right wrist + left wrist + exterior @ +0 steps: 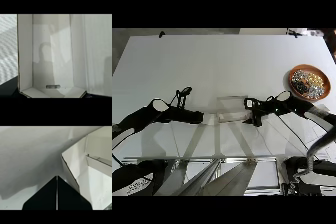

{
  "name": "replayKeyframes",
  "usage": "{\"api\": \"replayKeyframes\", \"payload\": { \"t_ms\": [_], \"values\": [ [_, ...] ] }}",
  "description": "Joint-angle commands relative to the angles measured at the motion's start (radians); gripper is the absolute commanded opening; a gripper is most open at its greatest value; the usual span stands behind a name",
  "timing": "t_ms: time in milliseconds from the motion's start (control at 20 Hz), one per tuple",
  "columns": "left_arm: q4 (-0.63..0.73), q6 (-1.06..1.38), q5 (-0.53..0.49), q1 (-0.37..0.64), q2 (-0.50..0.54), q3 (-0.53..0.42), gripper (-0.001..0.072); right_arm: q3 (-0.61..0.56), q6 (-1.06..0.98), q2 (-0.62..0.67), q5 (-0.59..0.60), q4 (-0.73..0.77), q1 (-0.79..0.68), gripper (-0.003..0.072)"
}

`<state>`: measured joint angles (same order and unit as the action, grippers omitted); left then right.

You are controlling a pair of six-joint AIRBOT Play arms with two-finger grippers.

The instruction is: Fold the box and place the chain.

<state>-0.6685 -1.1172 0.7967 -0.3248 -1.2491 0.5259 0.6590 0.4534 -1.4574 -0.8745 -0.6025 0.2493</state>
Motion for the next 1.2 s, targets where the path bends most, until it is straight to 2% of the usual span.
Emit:
{"api": "replayKeyframes", "payload": {
  "t_ms": [0,250,450,500,600,1050,1150],
  "values": [
    [0.038,0.018,-0.031,-0.031,-0.021,0.000,0.0001,0.000,0.000,0.000,0.000,0.000,0.000,0.0534],
    [0.163,0.116,-0.042,-0.084,-0.019,0.000,0.0005,0.000,0.000,0.000,0.000,0.000,0.000,0.0534],
    [0.182,0.126,-0.053,-0.095,0.020,0.000,0.0014,0.000,0.000,0.000,0.000,0.001,0.000,0.0534],
    [0.188,0.126,-0.055,-0.095,0.029,0.001,0.0050,0.000,0.000,0.000,0.000,0.000,0.000,0.0534],
    [0.193,0.124,-0.053,-0.097,0.036,0.009,0.0215,0.000,0.000,0.000,0.000,0.000,0.000,0.0534],
    [0.205,0.123,-0.047,-0.130,0.036,0.083,0.0236,0.000,0.000,0.000,0.000,0.000,0.000,0.0534],
    [0.198,0.123,-0.024,-0.140,0.033,0.083,0.0374,0.000,0.000,0.000,0.000,0.000,0.000,0.0534]
  ]
}}
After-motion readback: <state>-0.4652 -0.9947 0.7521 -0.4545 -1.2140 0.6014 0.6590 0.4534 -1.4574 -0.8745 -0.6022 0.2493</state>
